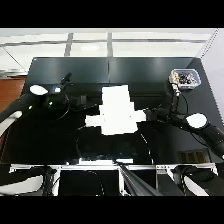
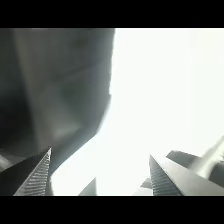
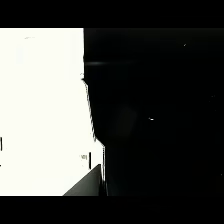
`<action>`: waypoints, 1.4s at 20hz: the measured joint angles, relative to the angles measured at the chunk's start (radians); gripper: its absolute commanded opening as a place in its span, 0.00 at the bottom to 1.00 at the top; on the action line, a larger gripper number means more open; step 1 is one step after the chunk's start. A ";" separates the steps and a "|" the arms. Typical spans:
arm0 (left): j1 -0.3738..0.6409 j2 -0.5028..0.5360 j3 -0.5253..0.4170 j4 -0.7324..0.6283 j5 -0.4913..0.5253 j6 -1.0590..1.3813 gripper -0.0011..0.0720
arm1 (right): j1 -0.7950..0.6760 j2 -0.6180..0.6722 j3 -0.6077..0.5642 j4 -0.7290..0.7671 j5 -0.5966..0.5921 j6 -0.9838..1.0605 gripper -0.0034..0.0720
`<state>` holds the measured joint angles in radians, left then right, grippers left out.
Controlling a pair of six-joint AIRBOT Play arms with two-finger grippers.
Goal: Fold the box and place the chain.
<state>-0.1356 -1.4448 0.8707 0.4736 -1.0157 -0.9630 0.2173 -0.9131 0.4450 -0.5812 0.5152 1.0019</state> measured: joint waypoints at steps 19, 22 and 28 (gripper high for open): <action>-0.127 -0.473 0.548 0.140 -0.534 0.154 0.05 | -0.006 0.004 0.035 -0.045 0.077 -0.014 0.99; -0.129 -0.411 0.531 0.175 -0.539 0.174 0.05 | -0.056 0.006 0.151 -0.167 0.254 -0.028 0.99; -0.201 -0.069 0.166 0.172 -0.169 0.544 0.05 | -0.074 0.005 0.264 -0.309 0.411 -0.320 0.99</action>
